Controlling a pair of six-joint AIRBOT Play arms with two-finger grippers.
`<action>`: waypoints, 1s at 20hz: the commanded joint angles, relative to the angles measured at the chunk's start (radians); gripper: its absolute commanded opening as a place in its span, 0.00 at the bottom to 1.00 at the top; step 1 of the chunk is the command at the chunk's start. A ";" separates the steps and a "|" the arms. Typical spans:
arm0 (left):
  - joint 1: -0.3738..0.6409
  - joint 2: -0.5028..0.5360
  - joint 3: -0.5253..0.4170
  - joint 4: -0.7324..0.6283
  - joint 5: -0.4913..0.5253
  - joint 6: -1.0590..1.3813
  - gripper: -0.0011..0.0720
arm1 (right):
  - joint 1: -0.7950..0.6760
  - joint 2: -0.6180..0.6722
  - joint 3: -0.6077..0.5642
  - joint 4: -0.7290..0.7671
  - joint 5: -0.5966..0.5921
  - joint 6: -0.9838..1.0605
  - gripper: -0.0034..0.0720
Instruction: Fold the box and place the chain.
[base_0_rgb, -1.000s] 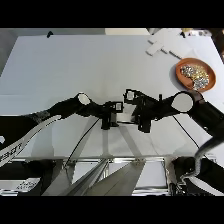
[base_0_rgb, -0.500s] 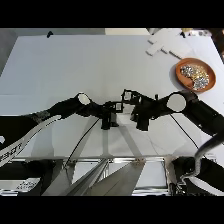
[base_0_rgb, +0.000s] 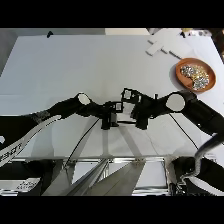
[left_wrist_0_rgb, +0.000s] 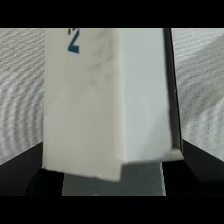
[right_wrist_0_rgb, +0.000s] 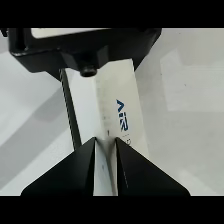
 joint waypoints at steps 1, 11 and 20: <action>0.001 0.000 0.000 0.000 0.000 0.000 0.36 | 0.001 -0.001 -0.004 0.000 -0.009 0.001 0.19; 0.001 0.000 0.000 0.000 0.000 0.000 0.36 | 0.001 -0.001 -0.044 0.000 -0.013 0.000 0.19; 0.001 0.000 0.000 0.000 0.000 0.000 0.36 | 0.001 0.009 -0.082 0.029 0.002 -0.003 0.38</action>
